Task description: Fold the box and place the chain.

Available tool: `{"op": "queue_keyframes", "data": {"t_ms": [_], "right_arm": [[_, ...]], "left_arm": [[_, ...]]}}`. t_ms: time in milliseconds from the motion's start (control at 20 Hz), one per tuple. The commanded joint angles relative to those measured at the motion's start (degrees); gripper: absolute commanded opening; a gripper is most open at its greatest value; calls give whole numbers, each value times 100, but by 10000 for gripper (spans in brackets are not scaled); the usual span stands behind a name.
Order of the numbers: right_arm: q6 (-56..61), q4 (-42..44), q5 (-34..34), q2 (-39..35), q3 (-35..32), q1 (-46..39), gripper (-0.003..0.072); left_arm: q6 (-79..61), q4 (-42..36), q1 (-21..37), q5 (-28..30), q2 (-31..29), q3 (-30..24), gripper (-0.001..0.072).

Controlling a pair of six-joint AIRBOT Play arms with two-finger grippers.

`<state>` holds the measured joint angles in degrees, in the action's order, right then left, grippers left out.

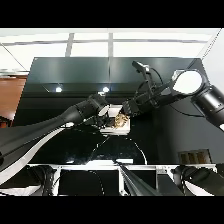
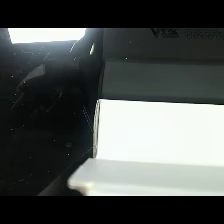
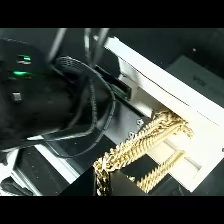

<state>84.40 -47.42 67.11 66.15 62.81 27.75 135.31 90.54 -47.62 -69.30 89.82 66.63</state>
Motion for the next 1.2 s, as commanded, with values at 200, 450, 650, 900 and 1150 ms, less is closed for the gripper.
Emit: {"op": "queue_keyframes", "data": {"t_ms": [200, 450, 650, 900, 1150], "right_arm": [[146, -240, -398, 52, -339, -46, 379], [151, -1023, 264, -337, -275, -973, 374], [448, -2516, 507, -922, -284, -1655, 375], [426, -2677, 337, -975, -295, -1738, 375], [367, -2677, 278, -975, -297, -1738, 375]], "left_arm": [[0, 2, 2, 2, 2, 0, 29], [-2, 2, 0, 0, 2, 0, 29], [-4, 2, 0, -24, 2, -2, 29], [-28, 85, 92, -42, 4, -2, 29], [17, 85, 107, -42, -31, 85, 29]]}}
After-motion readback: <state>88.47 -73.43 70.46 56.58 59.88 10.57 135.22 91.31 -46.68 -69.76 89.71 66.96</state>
